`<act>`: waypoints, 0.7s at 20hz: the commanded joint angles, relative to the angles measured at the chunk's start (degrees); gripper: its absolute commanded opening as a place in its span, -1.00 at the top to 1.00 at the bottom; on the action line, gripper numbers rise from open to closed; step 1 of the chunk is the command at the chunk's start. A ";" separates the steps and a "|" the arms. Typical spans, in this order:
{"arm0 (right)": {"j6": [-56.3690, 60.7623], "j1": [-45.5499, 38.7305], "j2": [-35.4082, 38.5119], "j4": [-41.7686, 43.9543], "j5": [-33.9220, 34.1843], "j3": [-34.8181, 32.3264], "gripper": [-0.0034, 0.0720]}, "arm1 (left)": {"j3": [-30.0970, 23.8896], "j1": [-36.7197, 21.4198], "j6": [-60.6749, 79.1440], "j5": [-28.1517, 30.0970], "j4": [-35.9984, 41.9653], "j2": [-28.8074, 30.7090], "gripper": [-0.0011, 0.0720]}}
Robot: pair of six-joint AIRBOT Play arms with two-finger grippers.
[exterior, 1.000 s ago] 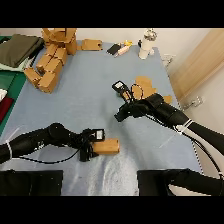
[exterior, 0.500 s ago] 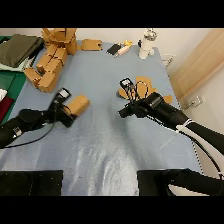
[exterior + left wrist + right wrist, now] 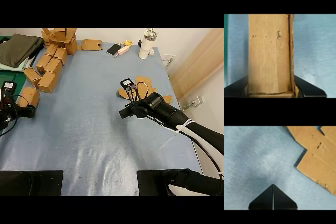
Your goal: Fold the box.
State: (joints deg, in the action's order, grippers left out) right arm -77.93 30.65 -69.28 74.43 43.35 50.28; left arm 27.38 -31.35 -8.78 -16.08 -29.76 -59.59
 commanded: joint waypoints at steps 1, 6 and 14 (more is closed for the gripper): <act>0.11 0.02 -0.04 1.25 0.00 0.04 0.90 | 3.26 -2.91 0.17 0.63 -0.46 -4.66 -0.25; 0.11 0.04 -0.04 1.49 -0.02 0.04 0.90 | 12.24 -2.89 -1.81 -1.38 -0.42 -13.53 -0.25; 0.11 0.04 -0.04 1.46 -0.02 0.07 0.90 | 16.09 0.98 -1.77 -1.25 -0.48 -21.09 -0.70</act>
State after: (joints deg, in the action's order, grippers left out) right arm -77.82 30.65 -69.28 75.83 43.35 50.28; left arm 42.63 -31.53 -10.48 -18.72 -30.20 -78.87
